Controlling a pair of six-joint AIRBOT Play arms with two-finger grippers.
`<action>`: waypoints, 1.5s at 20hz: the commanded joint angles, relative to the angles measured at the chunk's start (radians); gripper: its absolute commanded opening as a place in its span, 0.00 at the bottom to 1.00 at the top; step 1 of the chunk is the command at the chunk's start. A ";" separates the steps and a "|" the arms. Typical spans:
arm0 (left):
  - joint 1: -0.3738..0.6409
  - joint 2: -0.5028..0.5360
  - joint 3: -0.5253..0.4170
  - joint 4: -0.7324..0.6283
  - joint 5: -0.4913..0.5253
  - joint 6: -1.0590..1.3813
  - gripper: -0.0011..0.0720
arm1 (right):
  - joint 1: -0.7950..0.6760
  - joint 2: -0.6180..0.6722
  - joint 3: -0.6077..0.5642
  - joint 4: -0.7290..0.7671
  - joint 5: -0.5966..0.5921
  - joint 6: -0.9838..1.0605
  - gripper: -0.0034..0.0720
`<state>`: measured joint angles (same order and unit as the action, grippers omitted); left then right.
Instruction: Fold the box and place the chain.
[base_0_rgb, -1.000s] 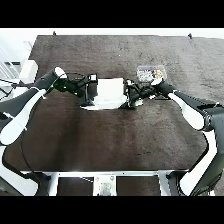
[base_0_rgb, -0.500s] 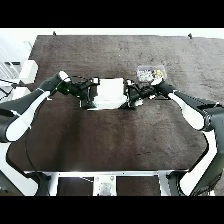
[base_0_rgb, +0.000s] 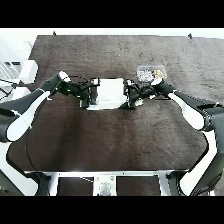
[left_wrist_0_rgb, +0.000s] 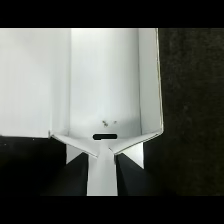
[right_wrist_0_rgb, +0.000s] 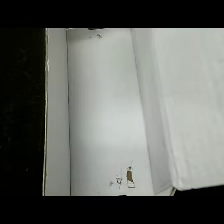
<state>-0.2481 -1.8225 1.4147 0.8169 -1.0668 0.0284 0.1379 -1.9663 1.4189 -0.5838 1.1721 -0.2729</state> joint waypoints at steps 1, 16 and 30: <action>-0.001 -0.002 0.000 -0.050 -0.017 0.038 0.30 | 0.000 0.000 0.000 0.000 0.000 0.000 0.79; -0.056 -0.002 -0.005 -0.150 0.026 0.087 0.52 | 0.000 0.000 0.000 0.000 0.000 0.000 0.79; -0.055 -0.002 -0.005 -0.137 0.012 0.078 0.83 | 0.000 0.000 0.000 0.000 0.000 0.000 0.79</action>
<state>-0.3042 -1.8244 1.4101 0.6788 -1.0523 0.1036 0.1383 -1.9663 1.4189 -0.5850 1.1740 -0.2741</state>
